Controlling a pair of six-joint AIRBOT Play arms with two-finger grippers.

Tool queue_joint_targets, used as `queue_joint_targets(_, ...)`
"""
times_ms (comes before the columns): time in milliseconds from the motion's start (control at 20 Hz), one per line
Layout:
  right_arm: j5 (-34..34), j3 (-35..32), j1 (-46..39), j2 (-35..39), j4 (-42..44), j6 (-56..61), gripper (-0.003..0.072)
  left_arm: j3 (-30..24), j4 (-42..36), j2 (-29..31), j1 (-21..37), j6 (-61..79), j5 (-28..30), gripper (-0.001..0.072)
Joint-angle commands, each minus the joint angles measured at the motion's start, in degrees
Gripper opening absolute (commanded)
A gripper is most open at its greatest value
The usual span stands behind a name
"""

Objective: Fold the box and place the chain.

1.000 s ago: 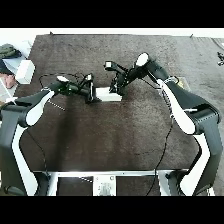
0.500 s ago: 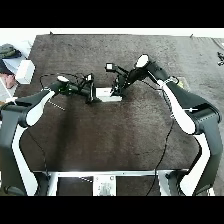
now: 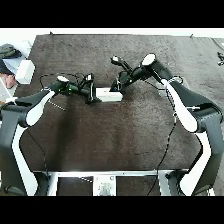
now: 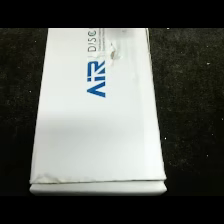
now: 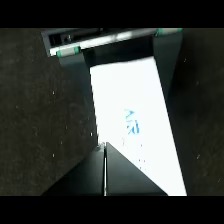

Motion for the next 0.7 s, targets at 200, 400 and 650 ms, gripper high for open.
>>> queue_joint_targets(200, -2.8, -7.1, -0.1, -0.8, -5.5, 1.5, -0.0016, 0.0, 0.0, 0.0, 0.0, 0.0, 0.0, 0.0407)
queue_joint_targets(400, -3.1, -7.1, -0.2, 1.0, -3.6, 1.4, -0.0016, 0.0, 0.0, 0.0, 0.0, 0.0, 0.0, 0.0407)
queue_joint_targets(650, -3.0, -7.1, -0.3, 6.7, 3.5, -1.3, -0.0016, 0.0, 0.0, 0.0, 0.0, 0.0, 0.0, 0.0406)
